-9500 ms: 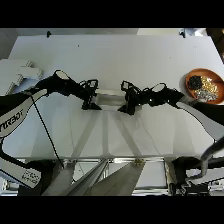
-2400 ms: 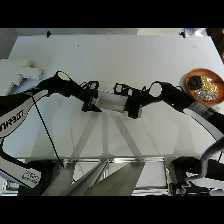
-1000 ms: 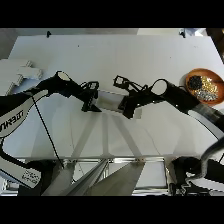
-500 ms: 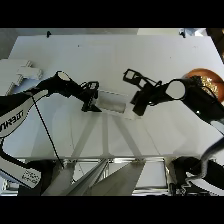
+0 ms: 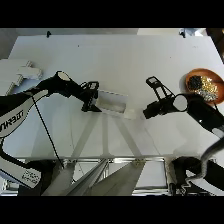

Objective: Fold the box and place the chain.

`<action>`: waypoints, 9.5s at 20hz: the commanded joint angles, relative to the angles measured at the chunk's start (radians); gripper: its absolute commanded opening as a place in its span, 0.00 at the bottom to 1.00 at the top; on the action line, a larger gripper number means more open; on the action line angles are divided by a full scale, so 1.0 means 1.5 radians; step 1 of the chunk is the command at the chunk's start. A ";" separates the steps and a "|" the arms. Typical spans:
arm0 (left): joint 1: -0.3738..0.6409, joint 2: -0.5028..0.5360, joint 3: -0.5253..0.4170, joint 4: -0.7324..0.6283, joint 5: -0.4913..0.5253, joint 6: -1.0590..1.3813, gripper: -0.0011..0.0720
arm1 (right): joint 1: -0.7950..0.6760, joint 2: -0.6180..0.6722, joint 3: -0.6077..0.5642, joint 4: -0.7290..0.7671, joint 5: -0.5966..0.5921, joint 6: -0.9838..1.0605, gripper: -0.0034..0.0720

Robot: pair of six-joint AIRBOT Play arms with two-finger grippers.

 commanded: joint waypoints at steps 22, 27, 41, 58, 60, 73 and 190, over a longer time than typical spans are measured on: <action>0.001 0.000 0.001 0.000 0.001 0.000 0.55 | 0.121 -0.097 -0.046 0.287 -0.190 0.086 0.06; -0.001 0.000 0.001 0.001 -0.001 0.000 0.55 | 0.121 -0.050 -0.040 0.301 -0.196 0.080 0.07; -0.002 0.000 0.001 -0.002 -0.002 0.000 0.55 | 0.124 -0.013 -0.036 0.301 -0.198 0.081 0.23; -0.002 0.000 0.001 -0.002 -0.002 0.000 0.55 | 0.124 0.010 -0.036 0.259 -0.219 0.077 0.68; -0.002 0.000 0.001 -0.002 -0.002 0.000 0.55 | 0.124 0.006 -0.036 0.259 -0.220 0.107 0.68; -0.002 0.000 0.001 -0.002 -0.002 0.000 0.55 | 0.178 -0.042 -0.035 0.348 -0.301 0.158 0.68; -0.002 0.000 0.001 -0.002 -0.002 0.000 0.55 | 0.292 -0.293 0.333 -0.296 0.163 0.791 0.40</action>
